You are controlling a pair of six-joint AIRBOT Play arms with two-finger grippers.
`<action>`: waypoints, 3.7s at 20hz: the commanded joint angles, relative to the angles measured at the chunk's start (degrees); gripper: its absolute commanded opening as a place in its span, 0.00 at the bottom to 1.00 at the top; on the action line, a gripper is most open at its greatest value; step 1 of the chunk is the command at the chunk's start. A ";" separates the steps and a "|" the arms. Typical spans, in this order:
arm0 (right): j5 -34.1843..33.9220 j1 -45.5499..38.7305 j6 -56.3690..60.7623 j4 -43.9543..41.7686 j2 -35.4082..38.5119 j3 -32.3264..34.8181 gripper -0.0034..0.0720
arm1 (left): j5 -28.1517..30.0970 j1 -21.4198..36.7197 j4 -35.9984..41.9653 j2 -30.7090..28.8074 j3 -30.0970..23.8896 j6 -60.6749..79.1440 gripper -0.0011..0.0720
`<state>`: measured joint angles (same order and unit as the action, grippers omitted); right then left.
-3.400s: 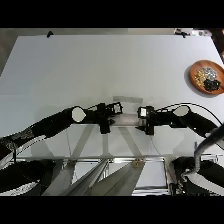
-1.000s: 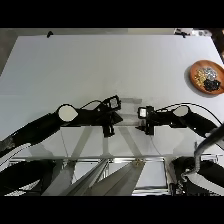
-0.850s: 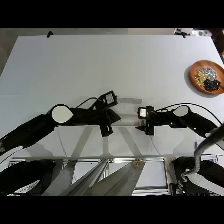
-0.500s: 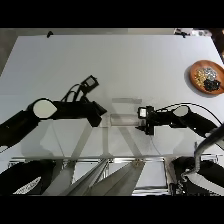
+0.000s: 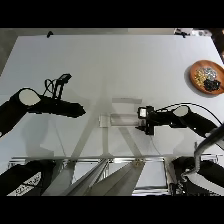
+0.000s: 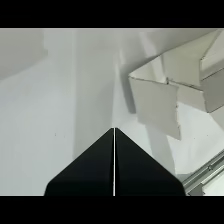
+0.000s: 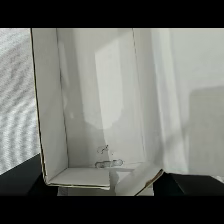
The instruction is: Fold the box and place the chain.
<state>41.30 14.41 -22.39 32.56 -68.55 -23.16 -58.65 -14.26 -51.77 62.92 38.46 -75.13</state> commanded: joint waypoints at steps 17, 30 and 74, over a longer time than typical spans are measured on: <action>0.00 0.04 0.00 -0.02 -0.02 0.00 0.68 | 4.96 -3.69 10.05 14.67 0.02 2.89 0.02; 0.02 0.04 0.00 -0.02 -0.02 0.00 0.68 | 7.08 -8.39 10.14 14.91 0.02 6.93 0.02; 0.02 0.04 0.00 -0.02 -0.02 0.00 0.68 | 2.69 -11.06 33.70 16.02 0.02 30.16 0.24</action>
<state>41.30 14.41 -22.41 32.56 -68.55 -23.16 -54.76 -25.34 -21.04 78.98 38.48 -46.94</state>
